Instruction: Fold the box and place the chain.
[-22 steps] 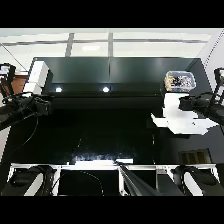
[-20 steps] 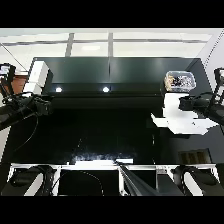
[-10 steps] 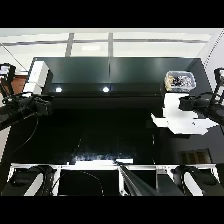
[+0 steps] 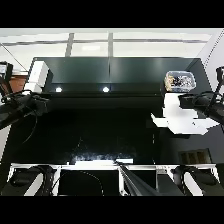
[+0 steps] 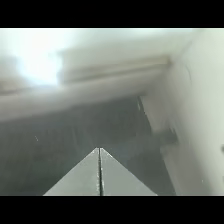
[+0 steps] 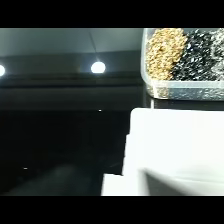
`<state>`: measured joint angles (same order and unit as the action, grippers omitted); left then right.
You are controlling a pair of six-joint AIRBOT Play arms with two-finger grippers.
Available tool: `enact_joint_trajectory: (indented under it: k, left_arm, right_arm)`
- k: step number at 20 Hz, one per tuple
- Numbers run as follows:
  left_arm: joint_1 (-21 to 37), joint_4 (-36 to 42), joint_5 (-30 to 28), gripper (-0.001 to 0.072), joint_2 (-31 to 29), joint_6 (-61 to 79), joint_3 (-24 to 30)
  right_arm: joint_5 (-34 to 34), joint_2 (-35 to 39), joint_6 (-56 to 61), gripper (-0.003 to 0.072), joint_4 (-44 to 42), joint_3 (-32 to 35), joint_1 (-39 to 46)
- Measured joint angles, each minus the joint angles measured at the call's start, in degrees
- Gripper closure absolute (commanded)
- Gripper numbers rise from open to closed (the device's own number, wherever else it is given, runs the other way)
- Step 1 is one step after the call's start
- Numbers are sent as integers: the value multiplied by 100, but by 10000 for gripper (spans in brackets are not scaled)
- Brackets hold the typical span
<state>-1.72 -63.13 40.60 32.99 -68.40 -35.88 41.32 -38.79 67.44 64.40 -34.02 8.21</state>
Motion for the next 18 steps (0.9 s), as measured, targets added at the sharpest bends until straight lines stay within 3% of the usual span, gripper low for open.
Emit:
enact_joint_trajectory:
  k: [3, 4, 6, 9, 12, 18]
  left_arm:
    - [0, 293, -487, 675, 15, -2, 0]
    - [0, 396, -610, 609, 17, -2, 0]
    - [0, 627, -855, 2, 28, -2, 0]
    - [0, 841, -999, 7, 79, -17, 0]
    - [0, 933, -918, 7, 229, -37, 0]
    - [0, 1023, -372, 8, 581, -81, 0]
  right_arm:
    - [0, 0, 295, -9, 564, 2, 48]
    - [-37, -15, 669, -9, 938, -4, 151]
    - [-146, -109, 1528, -9, 1731, -70, 564]
    - [-221, -573, 2288, -9, 2459, -345, 1650]
    - [-76, -1390, 2559, -9, 2564, -820, 2931]
    - [1272, -3237, 1462, -9, 1340, -2328, 4350]
